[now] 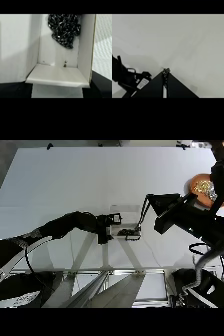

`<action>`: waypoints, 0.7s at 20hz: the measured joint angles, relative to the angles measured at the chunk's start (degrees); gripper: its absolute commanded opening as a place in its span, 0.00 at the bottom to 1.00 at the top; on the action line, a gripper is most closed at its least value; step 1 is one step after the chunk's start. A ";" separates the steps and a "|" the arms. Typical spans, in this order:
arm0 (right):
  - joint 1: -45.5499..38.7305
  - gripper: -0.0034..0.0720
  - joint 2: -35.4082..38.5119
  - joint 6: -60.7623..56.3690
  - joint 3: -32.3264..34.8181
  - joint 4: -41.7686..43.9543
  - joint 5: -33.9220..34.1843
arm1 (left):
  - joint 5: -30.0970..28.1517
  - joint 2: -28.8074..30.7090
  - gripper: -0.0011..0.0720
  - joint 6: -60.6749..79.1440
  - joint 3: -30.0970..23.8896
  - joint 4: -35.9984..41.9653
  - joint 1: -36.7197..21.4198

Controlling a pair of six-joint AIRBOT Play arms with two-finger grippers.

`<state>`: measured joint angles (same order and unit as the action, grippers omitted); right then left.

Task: Fold the box and place the chain.

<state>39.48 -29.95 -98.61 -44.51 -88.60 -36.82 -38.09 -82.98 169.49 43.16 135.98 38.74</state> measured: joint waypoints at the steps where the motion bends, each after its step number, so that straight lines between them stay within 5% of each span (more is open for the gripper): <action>1: 0.15 0.06 -0.52 -0.02 0.00 0.59 -0.70 | 0.00 0.00 0.39 0.02 0.00 0.00 0.00; 14: 5.62 0.06 -17.97 -0.52 0.00 3.65 -5.53 | 0.00 0.00 0.39 0.02 0.00 0.02 0.00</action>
<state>45.10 -47.92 -99.13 -44.51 -84.95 -42.35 -38.09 -82.98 169.51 43.16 136.00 38.74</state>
